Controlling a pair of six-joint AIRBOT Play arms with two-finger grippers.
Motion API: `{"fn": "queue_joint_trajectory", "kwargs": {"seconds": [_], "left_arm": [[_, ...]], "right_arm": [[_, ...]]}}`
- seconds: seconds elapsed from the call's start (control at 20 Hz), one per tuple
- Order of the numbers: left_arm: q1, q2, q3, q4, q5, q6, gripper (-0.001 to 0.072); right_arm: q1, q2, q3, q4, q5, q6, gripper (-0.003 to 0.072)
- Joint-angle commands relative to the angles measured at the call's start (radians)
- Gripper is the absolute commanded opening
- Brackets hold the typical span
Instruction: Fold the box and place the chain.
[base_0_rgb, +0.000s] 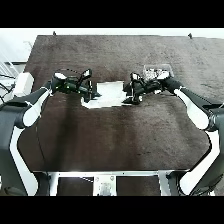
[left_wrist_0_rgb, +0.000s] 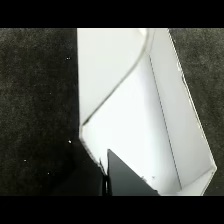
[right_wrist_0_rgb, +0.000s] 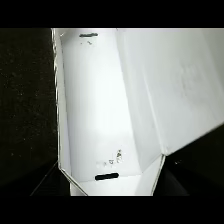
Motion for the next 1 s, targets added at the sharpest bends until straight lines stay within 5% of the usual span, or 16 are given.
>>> {"fn": "queue_joint_trajectory", "kwargs": {"seconds": [0.0,0.95], "left_arm": [[0.0,0.0,0.0,0.0,0.0,0.0,0.0021],[0.0,0.0,0.0,0.0,0.001,0.0,0.002]], "right_arm": [[0.006,-0.036,0.022,0.001,0.043,0.0,0.0659],[0.04,-0.135,0.137,-0.025,0.097,0.021,0.0659]]}}
